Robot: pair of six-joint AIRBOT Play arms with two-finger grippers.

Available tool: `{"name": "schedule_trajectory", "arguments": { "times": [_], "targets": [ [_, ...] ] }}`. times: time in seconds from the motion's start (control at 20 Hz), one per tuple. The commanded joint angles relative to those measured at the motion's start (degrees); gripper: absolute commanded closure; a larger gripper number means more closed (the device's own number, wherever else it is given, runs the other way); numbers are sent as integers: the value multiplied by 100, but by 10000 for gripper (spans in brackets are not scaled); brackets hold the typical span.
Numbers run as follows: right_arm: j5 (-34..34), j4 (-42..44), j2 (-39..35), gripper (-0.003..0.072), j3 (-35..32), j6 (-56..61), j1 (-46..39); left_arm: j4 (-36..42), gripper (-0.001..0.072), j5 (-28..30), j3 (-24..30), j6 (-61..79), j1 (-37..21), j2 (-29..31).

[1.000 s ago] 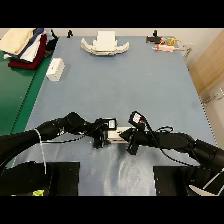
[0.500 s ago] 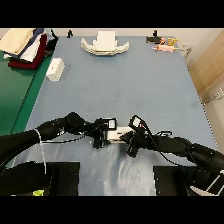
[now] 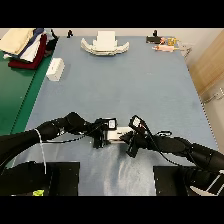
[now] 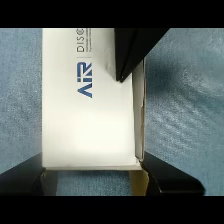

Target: Fold the box.

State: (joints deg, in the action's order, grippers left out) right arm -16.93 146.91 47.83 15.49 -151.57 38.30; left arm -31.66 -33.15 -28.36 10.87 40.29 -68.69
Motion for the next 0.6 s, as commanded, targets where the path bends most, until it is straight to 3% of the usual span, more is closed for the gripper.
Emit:
{"name": "schedule_trajectory", "arguments": {
  "times": [0.0, 0.55],
  "targets": [
    [-13, -13, 4, 681, -2, 2, 4, -4, 188, 2, -4, 2, 2, -2],
    [0, -48, -535, 680, 175, 4, 2, -4, 188, 2, -4, 2, 4, -2]
  ]
}}
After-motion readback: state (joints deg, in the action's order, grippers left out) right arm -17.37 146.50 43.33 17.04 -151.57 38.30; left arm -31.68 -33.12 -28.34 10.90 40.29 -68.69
